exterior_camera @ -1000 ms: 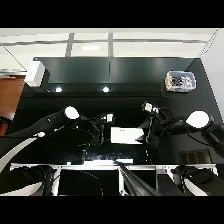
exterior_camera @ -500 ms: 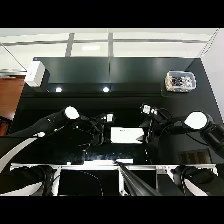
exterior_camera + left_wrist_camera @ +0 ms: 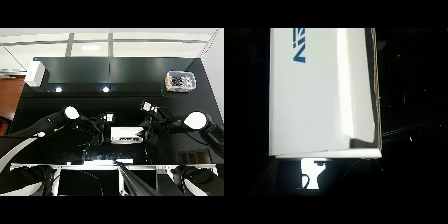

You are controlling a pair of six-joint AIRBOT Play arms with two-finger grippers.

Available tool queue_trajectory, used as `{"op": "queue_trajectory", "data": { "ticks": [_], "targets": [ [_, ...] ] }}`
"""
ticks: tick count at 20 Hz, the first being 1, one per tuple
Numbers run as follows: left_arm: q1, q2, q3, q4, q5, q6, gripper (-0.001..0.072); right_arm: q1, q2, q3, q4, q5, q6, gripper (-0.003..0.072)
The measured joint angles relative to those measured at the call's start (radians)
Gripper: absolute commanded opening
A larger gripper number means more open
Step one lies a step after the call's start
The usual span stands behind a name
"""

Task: Fold the box and place the chain.

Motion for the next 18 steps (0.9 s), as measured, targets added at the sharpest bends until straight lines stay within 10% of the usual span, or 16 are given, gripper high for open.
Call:
{"op": "queue_trajectory", "data": {
  "ticks": [2, 4, 18],
  "targets": [
    [0.0, 0.0, 0.0, 0.0, 0.0, 0.0, 0.031, 0.005, 0.0, 0.0, 0.002, -0.002, 0.0, 0.043],
    [0.0, 0.0, 0.0, 0.0, 0.0, 0.0, 0.031, 0.018, 0.0, 0.0, 0.004, -0.002, 0.002, 0.0235],
    [0.0, 0.0, 0.0, 0.001, 0.0, 0.003, 0.031, 0.055, -0.002, 0.0, 0.0, 0.026, 0.008, 0.0237]
  ]
}}
